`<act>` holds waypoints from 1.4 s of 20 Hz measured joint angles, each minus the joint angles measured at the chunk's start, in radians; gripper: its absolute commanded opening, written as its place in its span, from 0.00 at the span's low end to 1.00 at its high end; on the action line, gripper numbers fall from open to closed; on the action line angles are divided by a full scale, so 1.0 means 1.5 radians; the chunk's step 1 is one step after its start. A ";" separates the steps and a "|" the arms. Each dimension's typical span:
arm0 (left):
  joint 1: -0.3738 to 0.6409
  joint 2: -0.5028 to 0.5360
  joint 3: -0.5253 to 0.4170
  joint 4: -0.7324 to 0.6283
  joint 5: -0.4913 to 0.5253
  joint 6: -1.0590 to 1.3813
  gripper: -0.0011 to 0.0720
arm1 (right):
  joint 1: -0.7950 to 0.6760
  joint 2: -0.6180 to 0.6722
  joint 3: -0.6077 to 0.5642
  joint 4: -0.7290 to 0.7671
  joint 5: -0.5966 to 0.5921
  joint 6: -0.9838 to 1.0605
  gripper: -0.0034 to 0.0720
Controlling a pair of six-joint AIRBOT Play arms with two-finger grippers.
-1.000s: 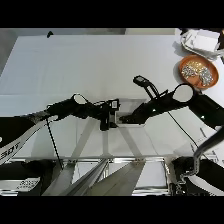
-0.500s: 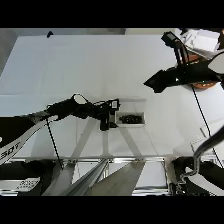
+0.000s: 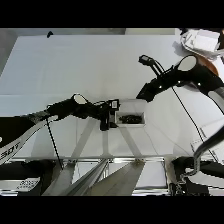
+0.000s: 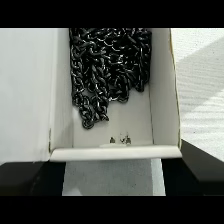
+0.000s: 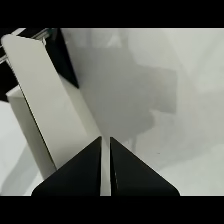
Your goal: Fold the box and place the chain.
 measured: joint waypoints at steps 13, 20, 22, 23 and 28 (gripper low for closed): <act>0.000 0.000 0.000 0.000 0.000 0.000 0.30 | 0.086 0.015 -0.008 -0.030 0.118 -0.109 0.51; 0.000 0.000 0.000 0.000 0.000 -0.001 0.30 | 0.136 0.053 -0.046 -0.137 0.058 -0.124 0.50; 0.000 0.000 0.000 -0.001 0.000 -0.002 0.30 | 0.144 0.056 -0.053 -0.152 0.034 -0.124 0.50; 0.000 0.000 0.000 -0.001 0.000 -0.002 0.30 | 0.146 0.057 -0.055 -0.157 0.025 -0.124 0.49; 0.000 0.000 0.000 -0.002 0.001 -0.002 0.30 | 0.151 0.059 -0.060 -0.172 -0.001 -0.116 0.44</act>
